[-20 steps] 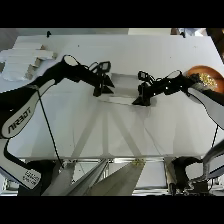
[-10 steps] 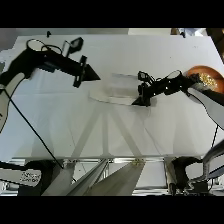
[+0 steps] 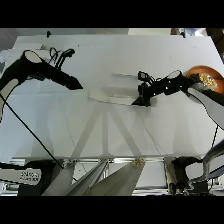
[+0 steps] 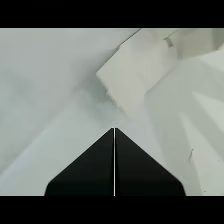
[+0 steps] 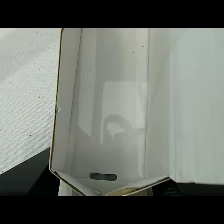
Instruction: Fold the box and place the chain.
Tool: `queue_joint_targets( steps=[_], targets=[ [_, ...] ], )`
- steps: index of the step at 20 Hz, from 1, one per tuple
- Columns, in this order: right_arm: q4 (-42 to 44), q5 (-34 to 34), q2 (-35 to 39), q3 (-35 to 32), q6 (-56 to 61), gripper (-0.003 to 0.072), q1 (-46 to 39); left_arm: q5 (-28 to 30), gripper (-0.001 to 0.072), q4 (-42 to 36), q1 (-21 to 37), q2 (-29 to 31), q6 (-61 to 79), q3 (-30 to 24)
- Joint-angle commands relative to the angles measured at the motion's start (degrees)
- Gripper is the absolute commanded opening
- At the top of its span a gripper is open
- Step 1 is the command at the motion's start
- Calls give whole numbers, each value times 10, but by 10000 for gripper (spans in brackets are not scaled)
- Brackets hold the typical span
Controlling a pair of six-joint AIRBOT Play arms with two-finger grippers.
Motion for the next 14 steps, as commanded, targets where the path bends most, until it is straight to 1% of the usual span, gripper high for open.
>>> queue_joint_targets(
  steps=[1, 5, 7, 14],
  targets=[
    [0, 0, 0, 0, 0, 112, 0, 47, 5, 48, -24, -8, -65, -30],
    [0, 0, 0, 0, 0, 112, 0, 81, 5, 46, -65, -35, -95, -30],
    [0, 0, 0, 0, 0, 112, 0, 83, 5, 39, -78, -42, -94, -30],
    [0, 0, 0, 0, 0, 112, 0, 74, 6, -59, -94, -50, -76, -30]
  ],
)
